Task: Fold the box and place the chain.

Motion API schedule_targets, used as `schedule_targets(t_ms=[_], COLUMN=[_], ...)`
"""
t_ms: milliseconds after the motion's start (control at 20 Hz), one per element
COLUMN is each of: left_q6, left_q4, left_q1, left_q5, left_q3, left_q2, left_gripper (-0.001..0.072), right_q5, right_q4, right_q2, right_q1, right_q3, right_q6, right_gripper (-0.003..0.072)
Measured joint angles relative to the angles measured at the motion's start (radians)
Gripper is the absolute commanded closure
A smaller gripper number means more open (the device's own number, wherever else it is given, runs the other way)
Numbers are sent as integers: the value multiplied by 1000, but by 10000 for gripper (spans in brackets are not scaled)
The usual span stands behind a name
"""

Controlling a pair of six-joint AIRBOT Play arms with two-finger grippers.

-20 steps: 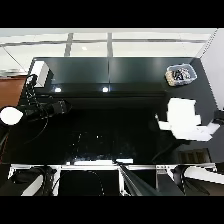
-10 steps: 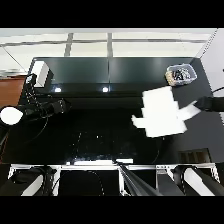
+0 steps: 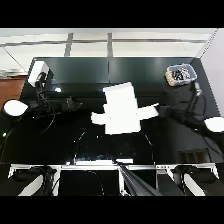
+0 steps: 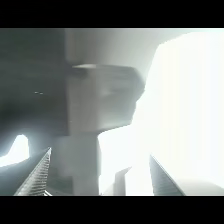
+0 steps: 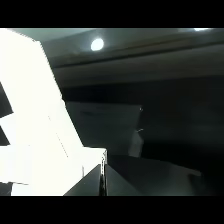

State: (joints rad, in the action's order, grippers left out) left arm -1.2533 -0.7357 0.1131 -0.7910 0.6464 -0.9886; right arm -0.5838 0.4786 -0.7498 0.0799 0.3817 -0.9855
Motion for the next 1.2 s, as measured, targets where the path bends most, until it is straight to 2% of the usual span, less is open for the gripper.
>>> schedule_targets(t_ms=[200, 350, 550, 700, 750, 850, 900, 1100, 1150, 1200], left_q6=[97, 177, 308, 423, 457, 525, 558, 664, 678, 689], left_q4=[83, 149, 238, 263, 266, 261, 256, 219, 202, 178], left_q1=[8, 18, 35, 63, 71, 87, 92, 104, 108, 114], left_q5=[-129, -225, -329, -397, -417, -472, -501, -605, -621, -642], left_q3=[131, 222, 286, 314, 325, 352, 367, 439, 459, 477], left_q2=[-204, -364, -526, -599, -618, -655, -671, -726, -738, -745], left_gripper=[10, 10, 9, 14, 55, 233, 287, 413, 473, 476], right_q5=[117, 152, 169, 173, 173, 172, 171, 161, 159, 158], right_q4=[-46, -56, -61, -62, -62, -63, -63, -63, -62, -61], right_q2=[5, 6, 6, 6, 6, 6, 6, 6, 6, 6], right_q1=[159, 206, 228, 233, 233, 235, 235, 235, 235, 235], right_q3=[-47, -58, -63, -64, -64, -64, -64, -64, -65, -65], right_q6=[-11, -18, -26, -29, -30, -32, -32, -34, -36, -36], right_gripper=[666, 666, 666, 666, 666, 666, 666, 666, 666, 666])
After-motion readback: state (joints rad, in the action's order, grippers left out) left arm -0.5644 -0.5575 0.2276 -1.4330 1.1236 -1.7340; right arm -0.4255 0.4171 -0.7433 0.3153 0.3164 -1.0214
